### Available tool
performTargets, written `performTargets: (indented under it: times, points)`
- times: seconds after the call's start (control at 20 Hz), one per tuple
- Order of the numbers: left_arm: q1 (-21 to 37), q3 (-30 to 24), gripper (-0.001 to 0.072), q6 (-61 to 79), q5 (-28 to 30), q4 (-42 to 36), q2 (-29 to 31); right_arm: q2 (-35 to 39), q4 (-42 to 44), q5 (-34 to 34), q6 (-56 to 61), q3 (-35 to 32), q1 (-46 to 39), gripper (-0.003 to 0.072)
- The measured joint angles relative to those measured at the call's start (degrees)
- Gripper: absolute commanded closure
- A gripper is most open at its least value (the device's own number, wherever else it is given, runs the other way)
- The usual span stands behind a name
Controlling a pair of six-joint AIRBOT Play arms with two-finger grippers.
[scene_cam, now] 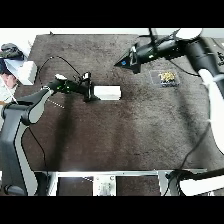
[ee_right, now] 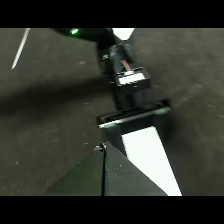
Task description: Fold the box and place the chain.
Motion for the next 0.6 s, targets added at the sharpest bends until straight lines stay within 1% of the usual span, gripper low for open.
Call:
performTargets:
  times: [0.1, 0.15, 0.25, 0.45, 0.6]
  points:
    - [0.0, 0.0, 0.0241, 0.0, 0.0, 0.0, 0.0, 7.8, -4.0, -6.1, 3.7, -6.2, 0.0, 0.0675]
    - [0.0, 0.0, 0.0241, 0.0, 0.0, 0.0, 0.0, 11.8, -6.1, -9.9, 5.2, -10.3, 0.0, 0.0675]
    - [0.0, 0.0, 0.0241, 0.0, 0.0, 0.0, 0.0, 20.9, -9.9, -19.8, 7.5, -21.0, 0.0, 0.0674]
    - [0.0, 0.0, 0.0241, 0.0, 0.0, 0.0, 0.0, 40.0, -13.5, -45.8, 10.0, -49.2, -0.1, 0.0673]
    - [0.0, 0.0, 0.0241, 0.1, 0.0, 0.0, 0.0, 52.3, -12.5, -65.0, 12.6, -69.0, 0.0, 0.0673]
